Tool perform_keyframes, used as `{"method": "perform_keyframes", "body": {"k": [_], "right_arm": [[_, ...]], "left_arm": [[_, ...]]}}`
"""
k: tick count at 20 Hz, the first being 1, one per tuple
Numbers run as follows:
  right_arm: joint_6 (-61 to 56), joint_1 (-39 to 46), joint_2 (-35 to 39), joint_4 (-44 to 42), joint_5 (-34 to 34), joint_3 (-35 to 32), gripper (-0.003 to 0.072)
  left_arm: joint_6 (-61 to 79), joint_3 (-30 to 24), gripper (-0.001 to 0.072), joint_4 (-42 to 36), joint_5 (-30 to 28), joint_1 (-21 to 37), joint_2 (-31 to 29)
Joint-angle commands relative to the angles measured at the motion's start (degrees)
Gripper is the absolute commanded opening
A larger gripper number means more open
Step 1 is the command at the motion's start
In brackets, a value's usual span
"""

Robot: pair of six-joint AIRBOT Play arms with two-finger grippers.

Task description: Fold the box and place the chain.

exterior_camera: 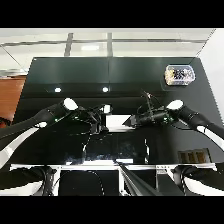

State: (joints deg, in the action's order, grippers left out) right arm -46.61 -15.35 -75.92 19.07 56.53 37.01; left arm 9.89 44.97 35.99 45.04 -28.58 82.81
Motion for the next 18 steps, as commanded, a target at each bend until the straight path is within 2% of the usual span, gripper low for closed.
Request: {"method": "perform_keyframes", "body": {"k": [1, 3, 4, 6, 9, 10, 11, 13, 16, 18], "right_arm": [[-0.11, 2.69, 2.19, 0.26, 10.08, 2.62, 0.0014], [-0.17, 7.08, 6.69, 2.58, 17.40, 5.49, 0.0014], [-0.83, 9.62, 9.81, 4.55, 18.99, 6.10, 0.0014], [-5.22, 15.04, 17.42, 13.03, 19.37, 6.21, 0.0014], [-11.65, 21.16, 27.76, 28.39, 20.44, 6.16, 0.0015], [-12.55, 22.27, 30.38, 30.82, 20.94, 6.16, 0.0015], [-12.59, 23.21, 32.76, 31.93, 21.31, 6.16, 0.0015], [-12.66, 24.13, 35.56, 32.15, 21.81, 6.16, 0.0015], [-12.98, 24.15, 36.00, 32.00, 21.68, 6.16, 0.0015], [-12.98, 24.15, 36.00, 31.95, 21.29, 6.16, 0.0015]], "left_arm": [[0.00, 0.04, 0.0401, -0.02, -0.09, 0.00, 0.00], [0.00, 0.04, 0.0401, -0.02, -0.09, 0.00, 0.00], [0.00, 0.04, 0.0400, -0.04, -0.07, 0.00, 0.00], [-0.02, 0.07, 0.0401, -0.04, 0.00, 0.00, -0.02], [-0.70, 0.11, 0.0442, -0.04, 0.59, 0.02, -1.46], [-0.68, 0.11, 0.0615, 0.15, 0.55, 0.04, -2.32], [-0.66, 0.13, 0.0720, 0.17, 0.37, 0.02, -3.04], [-1.05, 0.52, 0.0720, 0.20, 1.09, 0.02, -4.66], [-1.73, 2.56, 0.0720, -0.28, 6.08, -0.28, -7.74], [-5.66, 4.61, 0.0714, -1.84, 6.36, -1.53, -8.52]]}}
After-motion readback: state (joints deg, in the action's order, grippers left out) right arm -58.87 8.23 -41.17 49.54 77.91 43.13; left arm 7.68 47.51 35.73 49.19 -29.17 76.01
